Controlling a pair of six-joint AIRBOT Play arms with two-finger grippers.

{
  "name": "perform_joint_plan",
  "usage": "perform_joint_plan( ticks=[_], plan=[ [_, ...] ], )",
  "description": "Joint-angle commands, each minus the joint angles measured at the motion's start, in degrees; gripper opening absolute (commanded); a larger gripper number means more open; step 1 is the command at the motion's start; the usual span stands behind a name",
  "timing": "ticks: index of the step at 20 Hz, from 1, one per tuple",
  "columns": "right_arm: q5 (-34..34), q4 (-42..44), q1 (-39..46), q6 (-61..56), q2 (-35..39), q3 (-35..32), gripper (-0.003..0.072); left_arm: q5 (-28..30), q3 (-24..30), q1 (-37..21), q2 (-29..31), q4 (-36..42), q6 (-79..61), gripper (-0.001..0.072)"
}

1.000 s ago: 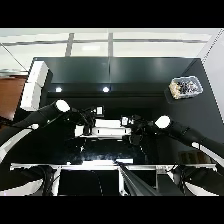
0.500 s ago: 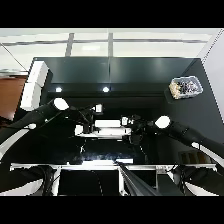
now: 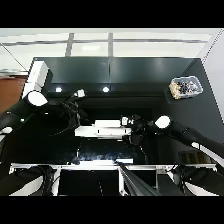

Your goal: Fold the box and place the chain.

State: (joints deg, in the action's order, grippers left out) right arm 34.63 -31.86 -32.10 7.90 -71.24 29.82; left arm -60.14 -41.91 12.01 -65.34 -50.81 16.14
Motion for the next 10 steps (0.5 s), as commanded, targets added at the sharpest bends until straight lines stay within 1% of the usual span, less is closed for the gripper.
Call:
perform_joint_plan(
  ticks=[1,2,3,4,5,8,10],
  plan=[
    [0.02,-0.04,-0.07,0.0,0.0,0.04,0.0522,-14.36,0.0,-3.65,2.69,-2.23,11.72,0.0028],
    [0.02,-0.13,-0.07,0.0,0.0,0.04,0.0522,-17.09,0.44,-3.17,3.02,-1.9,14.95,0.0026],
    [0.02,-0.13,-0.07,0.0,0.0,0.04,0.0522,-16.79,1.6,-1.84,3.78,-1.66,18.97,0.0026],
    [0.02,-0.15,-0.07,0.0,0.0,0.04,0.0522,-14.56,3.08,-0.15,4.7,-1.64,20.11,0.0026],
    [0.02,-0.13,-0.07,0.0,0.0,0.04,0.0522,-10.95,5.03,1.99,5.9,-0.42,21.59,0.0026],
    [0.02,-0.15,-0.07,0.0,0.0,0.04,0.0522,-4.11,9.05,8.48,8.15,10.47,19.74,0.0027],
    [0.02,-0.15,-0.07,0.0,0.0,0.04,0.0522,3.93,9.31,11.72,8.44,16.09,17.99,0.0028]
  ],
)
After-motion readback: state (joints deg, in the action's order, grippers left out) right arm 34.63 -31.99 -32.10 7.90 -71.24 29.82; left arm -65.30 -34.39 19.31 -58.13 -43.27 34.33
